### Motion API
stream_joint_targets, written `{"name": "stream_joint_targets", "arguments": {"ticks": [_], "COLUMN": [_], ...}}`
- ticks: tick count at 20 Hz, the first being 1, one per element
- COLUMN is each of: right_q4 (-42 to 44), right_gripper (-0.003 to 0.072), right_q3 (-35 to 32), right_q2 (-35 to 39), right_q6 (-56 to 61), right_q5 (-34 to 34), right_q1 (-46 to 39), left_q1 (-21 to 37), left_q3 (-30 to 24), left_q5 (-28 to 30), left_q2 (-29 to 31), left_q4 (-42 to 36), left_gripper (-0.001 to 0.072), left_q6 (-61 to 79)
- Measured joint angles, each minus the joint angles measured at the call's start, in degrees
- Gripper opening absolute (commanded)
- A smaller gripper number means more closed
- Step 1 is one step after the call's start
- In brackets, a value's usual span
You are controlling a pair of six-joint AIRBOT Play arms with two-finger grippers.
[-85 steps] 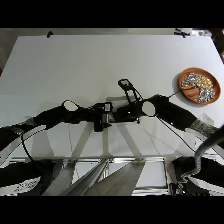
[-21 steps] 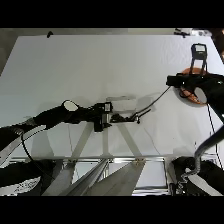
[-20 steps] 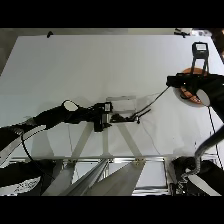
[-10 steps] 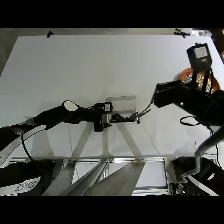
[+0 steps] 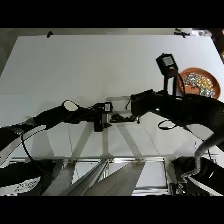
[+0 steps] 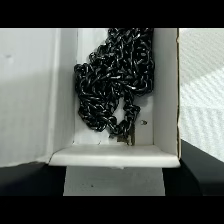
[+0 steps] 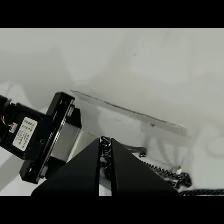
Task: Fold the box and place the chain.
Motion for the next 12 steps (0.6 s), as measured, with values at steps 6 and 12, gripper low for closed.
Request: {"name": "stream_joint_targets", "arguments": {"ticks": [6, 12], "right_q4": [6.2, 10.1], "right_gripper": [0.0012, 0.0020], "right_q3": [-0.2, -0.2], "right_q2": [-9.4, -18.2], "right_q6": [-1.1, -1.4], "right_q5": [1.0, 0.9], "right_q1": [1.6, 2.8], "left_q1": [0.0, 0.0], "left_q3": [0.0, 0.0], "left_q5": [0.0, 0.0], "left_q2": [0.0, 0.0], "left_q4": [0.0, 0.0], "left_gripper": [0.0152, 0.0152], "left_q6": [0.0, 0.0]}}
